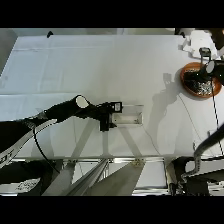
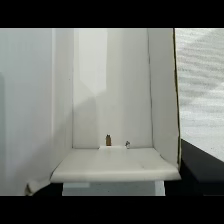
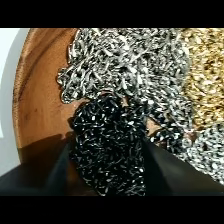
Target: Fold the box and place the chain.
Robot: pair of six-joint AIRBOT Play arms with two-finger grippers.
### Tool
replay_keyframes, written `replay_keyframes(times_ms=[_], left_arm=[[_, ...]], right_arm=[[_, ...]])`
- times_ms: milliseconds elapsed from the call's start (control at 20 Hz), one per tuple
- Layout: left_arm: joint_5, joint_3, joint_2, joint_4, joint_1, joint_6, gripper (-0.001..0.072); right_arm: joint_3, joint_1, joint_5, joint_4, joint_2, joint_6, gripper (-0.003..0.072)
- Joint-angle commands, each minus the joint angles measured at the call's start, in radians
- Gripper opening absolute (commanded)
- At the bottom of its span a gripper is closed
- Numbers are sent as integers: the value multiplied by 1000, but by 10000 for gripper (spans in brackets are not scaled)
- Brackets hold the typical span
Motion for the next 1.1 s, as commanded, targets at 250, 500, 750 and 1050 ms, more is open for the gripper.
replay_keyframes(times_ms=[250,500,750,1050], left_arm=[[0,0,0,0,0,0,434],[0,0,0,0,0,0,434],[0,0,0,0,0,0,434],[0,0,0,0,0,0,434]], right_arm=[[11,-2,55,49,-26,-36,133],[11,-2,79,50,0,-36,20],[12,-2,92,61,167,-39,19],[11,-2,197,331,425,-176,19]])
